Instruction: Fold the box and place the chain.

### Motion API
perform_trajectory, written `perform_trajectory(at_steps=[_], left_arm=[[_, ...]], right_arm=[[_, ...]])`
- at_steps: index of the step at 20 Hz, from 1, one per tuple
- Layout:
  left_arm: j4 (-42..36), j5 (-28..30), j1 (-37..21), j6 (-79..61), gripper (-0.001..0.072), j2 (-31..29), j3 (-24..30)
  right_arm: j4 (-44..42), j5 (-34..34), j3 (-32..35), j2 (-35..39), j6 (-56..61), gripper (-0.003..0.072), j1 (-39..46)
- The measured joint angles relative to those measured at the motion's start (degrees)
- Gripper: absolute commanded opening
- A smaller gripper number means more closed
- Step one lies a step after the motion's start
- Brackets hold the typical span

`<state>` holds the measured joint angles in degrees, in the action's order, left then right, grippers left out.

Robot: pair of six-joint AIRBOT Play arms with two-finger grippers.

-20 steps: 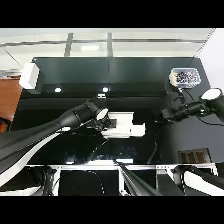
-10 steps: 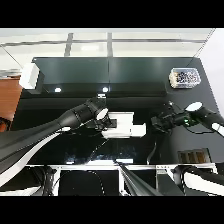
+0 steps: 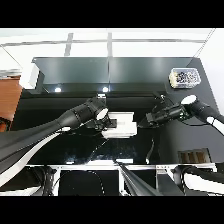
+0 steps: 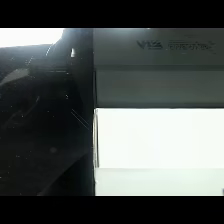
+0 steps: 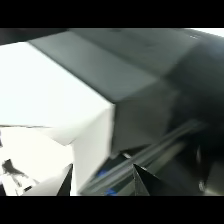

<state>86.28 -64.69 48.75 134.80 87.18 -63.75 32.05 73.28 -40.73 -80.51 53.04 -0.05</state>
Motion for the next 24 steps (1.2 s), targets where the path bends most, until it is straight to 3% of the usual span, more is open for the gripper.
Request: perform_trajectory(at_steps=[1, 2, 3, 6, 7, 9, 10, 24], left_arm=[[0.0, 0.0, 0.0, 0.0, 0.0028, 0.0, 0.0], [0.0, 0.0, 0.0, 0.0, 0.0028, 0.0, 0.0], [0.0, 0.0, 0.0, 0.0, 0.0028, 0.0, 0.0], [0.0, 0.0, 0.0, 0.0, 0.0028, 0.0, 0.0], [0.0, 0.0, 0.0, 0.0, 0.0028, 0.0, 0.0], [0.0, 0.0, 0.0, 0.0, 0.0028, 0.0, 0.0], [0.0, 0.0, 0.0, 0.0, 0.0029, 0.0, 0.0], [0.0, 0.1, 0.0, 0.0, 0.0029, 0.0, 0.0]], right_arm=[[-0.4, 1.5, -0.8, 0.0, 0.1, 0.0456, 0.1], [-0.9, 2.8, -1.3, -0.1, 0.2, 0.0608, 0.0], [-1.3, 3.7, -1.7, -0.1, 0.3, 0.0617, 0.0], [-2.3, 5.2, -2.4, -0.1, 0.4, 0.0601, 0.0], [-2.5, 5.5, -2.5, -0.1, 0.4, 0.0531, 0.0], [-2.7, 5.8, -2.6, -0.1, 0.5, 0.0528, 0.0], [-2.8, 6.0, -2.7, -0.1, 0.5, 0.0462, 0.0], [-0.8, 1.9, -2.7, -0.1, 1.4, 0.0461, -4.0]])
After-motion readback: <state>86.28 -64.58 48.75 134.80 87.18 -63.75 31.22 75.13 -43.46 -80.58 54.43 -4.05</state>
